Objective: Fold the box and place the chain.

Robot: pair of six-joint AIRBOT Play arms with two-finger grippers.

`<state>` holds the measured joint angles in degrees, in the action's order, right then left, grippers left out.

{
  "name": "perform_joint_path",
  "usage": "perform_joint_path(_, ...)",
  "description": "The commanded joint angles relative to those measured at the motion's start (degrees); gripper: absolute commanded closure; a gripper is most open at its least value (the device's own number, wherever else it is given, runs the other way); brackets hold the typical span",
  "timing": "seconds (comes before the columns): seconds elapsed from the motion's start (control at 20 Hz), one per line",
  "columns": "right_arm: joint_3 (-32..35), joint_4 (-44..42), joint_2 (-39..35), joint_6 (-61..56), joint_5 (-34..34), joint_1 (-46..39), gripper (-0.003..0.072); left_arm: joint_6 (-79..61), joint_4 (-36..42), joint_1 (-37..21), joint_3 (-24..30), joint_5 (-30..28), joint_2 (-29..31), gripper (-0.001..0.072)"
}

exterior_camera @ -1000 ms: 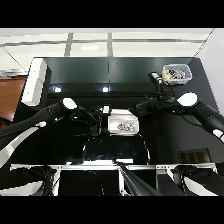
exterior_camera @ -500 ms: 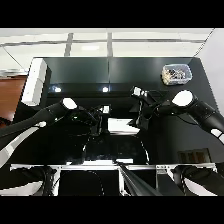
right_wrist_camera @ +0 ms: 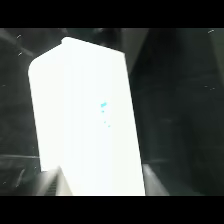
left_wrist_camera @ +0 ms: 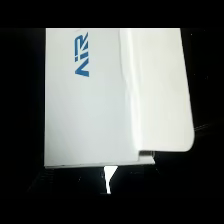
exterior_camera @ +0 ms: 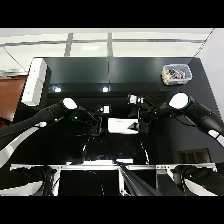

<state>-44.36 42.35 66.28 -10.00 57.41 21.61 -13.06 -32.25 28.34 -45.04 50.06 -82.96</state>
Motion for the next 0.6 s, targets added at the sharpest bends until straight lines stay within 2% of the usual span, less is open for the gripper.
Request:
perform_joint_path(0.0,0.48,0.98,0.04,0.63,0.59,0.07,0.0238,0.00,-0.02,0.02,-0.04,-0.11,-0.04,0.0305)
perform_joint_path(0.05,0.48,1.27,0.04,0.63,0.37,0.07,0.0324,0.00,-0.02,0.02,-0.04,-0.11,-0.04,0.0304)
perform_joint_path(0.2,0.48,1.29,0.04,0.26,0.42,0.07,0.0495,0.00,-0.02,0.02,-0.04,-0.11,-0.04,0.0305)
perform_joint_path(0.55,1.90,1.31,0.04,-0.02,1.49,0.07,0.0492,0.00,-0.02,0.02,-0.04,-0.11,-0.04,0.0305)
